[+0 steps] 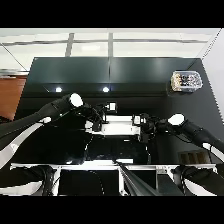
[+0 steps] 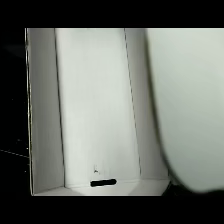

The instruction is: Fold the box and place the chain.

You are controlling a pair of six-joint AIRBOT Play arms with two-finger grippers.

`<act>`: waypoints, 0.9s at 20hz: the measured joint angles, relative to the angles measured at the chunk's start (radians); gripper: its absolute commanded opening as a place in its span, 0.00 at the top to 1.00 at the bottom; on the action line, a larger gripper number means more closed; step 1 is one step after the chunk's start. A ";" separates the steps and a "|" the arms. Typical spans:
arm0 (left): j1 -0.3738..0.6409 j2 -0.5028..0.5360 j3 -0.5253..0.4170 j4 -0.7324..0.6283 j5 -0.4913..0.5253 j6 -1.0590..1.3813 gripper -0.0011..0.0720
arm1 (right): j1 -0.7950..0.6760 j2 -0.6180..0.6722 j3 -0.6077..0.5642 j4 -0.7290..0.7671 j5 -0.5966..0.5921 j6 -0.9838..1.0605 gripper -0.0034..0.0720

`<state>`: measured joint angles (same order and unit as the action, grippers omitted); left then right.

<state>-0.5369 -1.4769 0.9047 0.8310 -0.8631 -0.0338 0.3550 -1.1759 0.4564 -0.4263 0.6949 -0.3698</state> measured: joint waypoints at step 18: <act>0.001 -0.010 0.003 0.001 -0.035 -0.004 0.94 | 0.024 -0.015 0.013 -0.060 -0.009 0.048 0.02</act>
<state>-0.5362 -1.4872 0.9073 0.8322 -0.8986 -0.0376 0.3786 -1.1912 0.4690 -0.4858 0.6861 -0.3218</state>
